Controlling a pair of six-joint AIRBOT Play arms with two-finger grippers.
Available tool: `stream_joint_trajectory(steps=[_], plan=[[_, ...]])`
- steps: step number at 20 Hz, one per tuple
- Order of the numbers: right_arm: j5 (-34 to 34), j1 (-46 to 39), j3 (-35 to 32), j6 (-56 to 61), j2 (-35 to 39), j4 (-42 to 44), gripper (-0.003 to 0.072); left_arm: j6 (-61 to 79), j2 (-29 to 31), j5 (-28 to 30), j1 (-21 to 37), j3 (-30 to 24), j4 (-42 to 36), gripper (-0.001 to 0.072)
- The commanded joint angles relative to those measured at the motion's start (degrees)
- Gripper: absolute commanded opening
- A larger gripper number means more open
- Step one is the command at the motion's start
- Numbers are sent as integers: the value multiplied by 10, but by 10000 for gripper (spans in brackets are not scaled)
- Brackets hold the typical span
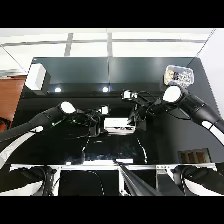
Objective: Fold the box and place the chain.
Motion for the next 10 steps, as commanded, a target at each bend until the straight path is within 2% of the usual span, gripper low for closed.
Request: stream_joint_trajectory(steps=[1, 4, 10], plan=[[-3, 2, 0, 0, 0, -9, 179, 0, 0, 0, 0, 0, 0, 463], [3, 2, 0, 0, 0, -12, 209, 0, 0, 0, 0, 0, 0, 463], [4, 2, 0, 0, 0, -13, 211, 0, 0, 0, 0, 0, 0, 463]])
